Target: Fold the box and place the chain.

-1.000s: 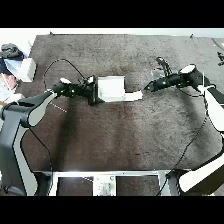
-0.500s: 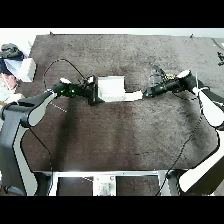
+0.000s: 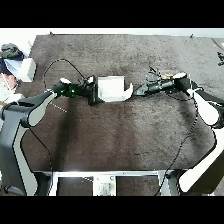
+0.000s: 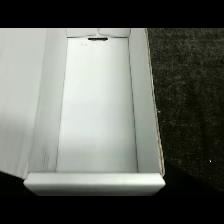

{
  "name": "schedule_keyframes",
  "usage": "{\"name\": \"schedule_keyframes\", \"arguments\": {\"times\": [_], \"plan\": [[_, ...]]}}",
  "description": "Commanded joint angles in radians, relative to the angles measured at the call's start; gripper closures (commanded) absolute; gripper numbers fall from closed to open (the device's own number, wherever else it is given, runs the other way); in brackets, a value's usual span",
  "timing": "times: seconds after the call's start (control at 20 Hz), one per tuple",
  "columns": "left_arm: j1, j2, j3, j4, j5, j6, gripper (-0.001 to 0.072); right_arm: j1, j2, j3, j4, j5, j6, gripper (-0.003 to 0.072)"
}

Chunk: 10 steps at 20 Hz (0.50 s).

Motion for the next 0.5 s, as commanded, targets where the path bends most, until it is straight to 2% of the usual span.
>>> {"name": "schedule_keyframes", "arguments": {"times": [0.0,0.2,0.25,0.3,0.35,0.45], "plan": [[0.0,-0.001,0.001,0.0,0.0,0.0,0.0354,0.032,0.0,0.011,0.021,0.008,0.014,0.0028],[0.0,-0.001,0.001,0.0,0.0,0.0,0.0354,0.079,0.0,0.071,0.008,-0.006,0.059,0.003],[0.0,-0.001,0.001,0.0,0.0,0.0,0.0354,0.091,0.0,0.087,-0.023,-0.02,0.082,0.0045],[0.0,-0.001,0.001,0.0,0.0,0.0,0.0354,0.105,0.0,0.103,-0.072,-0.04,0.116,0.0114],[0.0,-0.001,0.001,0.0,0.0,0.0,0.0354,0.119,0.0,0.118,-0.114,-0.05,0.146,0.015],[0.0,-0.001,0.001,0.0,0.0,0.0,0.0354,0.146,0.0,0.144,-0.15,-0.05,0.174,0.0153]]}}
